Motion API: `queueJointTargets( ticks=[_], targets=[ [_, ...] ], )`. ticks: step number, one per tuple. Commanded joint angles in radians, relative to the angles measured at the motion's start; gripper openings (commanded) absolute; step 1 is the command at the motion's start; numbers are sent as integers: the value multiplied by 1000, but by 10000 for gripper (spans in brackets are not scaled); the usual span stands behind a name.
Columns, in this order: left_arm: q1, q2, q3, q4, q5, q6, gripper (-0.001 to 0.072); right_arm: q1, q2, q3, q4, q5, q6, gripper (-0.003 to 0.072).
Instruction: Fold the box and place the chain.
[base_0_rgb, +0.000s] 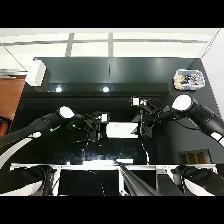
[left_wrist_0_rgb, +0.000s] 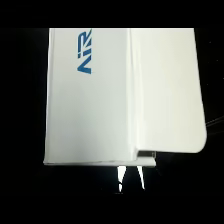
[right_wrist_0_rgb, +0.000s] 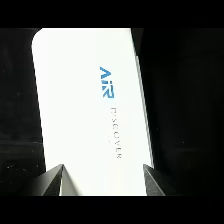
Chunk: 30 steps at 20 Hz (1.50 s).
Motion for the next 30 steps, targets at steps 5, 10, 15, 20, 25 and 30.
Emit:
queueJointTargets(
  ticks=[5,10,15,20,25,30],
  targets=[
    [0,-1,1,0,0,0,439,6,1,0,0,-31,1,416],
    [0,-1,1,0,0,0,439,6,1,0,-2,-2,11,240],
    [0,-1,1,0,0,0,440,6,1,-1,-12,1,11,240],
    [0,-1,1,0,0,0,440,6,1,-1,-20,23,11,271],
    [0,-1,1,0,0,0,441,6,1,-1,-20,23,11,270],
    [0,-1,1,0,0,0,441,6,0,-1,-20,23,11,270]
  ],
)
